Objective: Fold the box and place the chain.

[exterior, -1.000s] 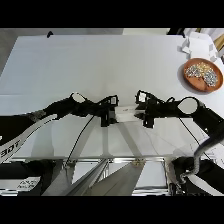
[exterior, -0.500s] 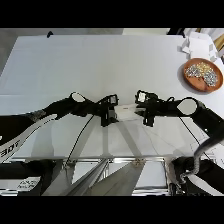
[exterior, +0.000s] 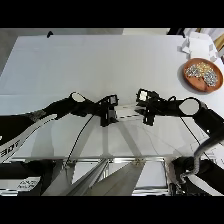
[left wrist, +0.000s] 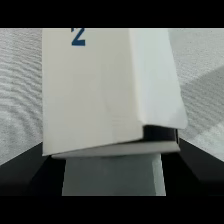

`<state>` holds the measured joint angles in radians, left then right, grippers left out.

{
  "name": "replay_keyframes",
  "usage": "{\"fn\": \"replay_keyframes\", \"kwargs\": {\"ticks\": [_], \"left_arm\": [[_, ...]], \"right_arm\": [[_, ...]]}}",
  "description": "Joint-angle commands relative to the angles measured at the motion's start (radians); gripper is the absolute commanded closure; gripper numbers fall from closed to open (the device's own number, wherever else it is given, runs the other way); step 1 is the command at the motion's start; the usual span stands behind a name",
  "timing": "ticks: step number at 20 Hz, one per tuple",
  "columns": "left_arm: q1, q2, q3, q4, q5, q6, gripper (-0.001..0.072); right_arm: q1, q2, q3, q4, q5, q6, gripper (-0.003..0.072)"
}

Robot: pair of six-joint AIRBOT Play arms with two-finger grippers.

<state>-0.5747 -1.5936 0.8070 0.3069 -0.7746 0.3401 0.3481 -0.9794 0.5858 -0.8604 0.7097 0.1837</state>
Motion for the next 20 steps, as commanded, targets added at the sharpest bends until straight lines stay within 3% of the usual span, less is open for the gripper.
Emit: {"fn": "replay_keyframes", "kwargs": {"ticks": [1, 20], "left_arm": [[0.0, 0.0, 0.0, 0.0, 0.0, 0.0, 0.0624], [0.0, 0.0, 0.0, 0.0, 0.0, 0.0, 0.0624]], "right_arm": [[0.001, -0.003, 0.0, 0.005, -0.012, -0.001, 0.0489], [0.045, -0.031, -0.036, 0.023, -0.004, -0.01, 0.0489]]}}
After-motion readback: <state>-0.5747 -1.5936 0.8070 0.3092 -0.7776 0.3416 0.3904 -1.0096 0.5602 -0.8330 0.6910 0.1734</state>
